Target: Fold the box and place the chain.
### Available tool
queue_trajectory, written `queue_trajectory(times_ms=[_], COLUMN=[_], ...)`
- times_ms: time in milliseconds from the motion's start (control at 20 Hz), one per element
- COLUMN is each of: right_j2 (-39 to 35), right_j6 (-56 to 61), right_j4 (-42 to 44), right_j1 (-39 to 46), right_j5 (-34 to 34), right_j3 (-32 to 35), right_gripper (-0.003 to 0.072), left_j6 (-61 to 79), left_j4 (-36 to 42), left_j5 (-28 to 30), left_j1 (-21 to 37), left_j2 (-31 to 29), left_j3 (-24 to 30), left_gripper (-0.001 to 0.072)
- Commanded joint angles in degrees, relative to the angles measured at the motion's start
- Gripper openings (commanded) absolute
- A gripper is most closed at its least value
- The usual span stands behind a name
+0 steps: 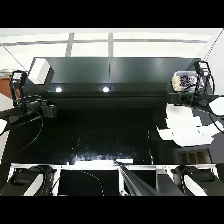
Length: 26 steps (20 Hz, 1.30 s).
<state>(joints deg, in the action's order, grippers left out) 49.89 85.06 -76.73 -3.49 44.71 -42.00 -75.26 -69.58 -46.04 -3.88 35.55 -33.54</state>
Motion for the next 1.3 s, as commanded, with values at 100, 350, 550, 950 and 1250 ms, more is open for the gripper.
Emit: queue_trajectory(times_ms=[100,350,550,950,1250], right_j2=[-0.04,-0.04,-0.04,-0.02,1.16], right_j6=[0.02,0.02,0.04,0.04,10.12], right_j4=[0.00,0.00,0.00,1.70,-10.73], right_j1=[0.04,0.02,0.04,0.04,4.20], right_j5=[0.02,0.02,0.02,-0.59,-2.82], right_j3=[0.02,0.02,0.02,0.02,-0.15], right_gripper=[0.0040,0.0040,0.0040,0.0042,0.0714], left_j6=[0.02,0.02,0.00,-0.02,-0.07], left_j4=[-0.02,-0.02,-0.02,3.19,2.93], left_j5=[0.02,0.02,0.02,10.56,14.78], left_j1=[-0.04,-0.04,-0.04,-0.09,-0.09], left_j2=[-0.04,-0.04,-0.04,0.20,1.55], left_j3=[0.02,0.02,0.02,0.09,0.07], left_gripper=[0.0031,0.0032,0.0031,0.0032,0.0704])
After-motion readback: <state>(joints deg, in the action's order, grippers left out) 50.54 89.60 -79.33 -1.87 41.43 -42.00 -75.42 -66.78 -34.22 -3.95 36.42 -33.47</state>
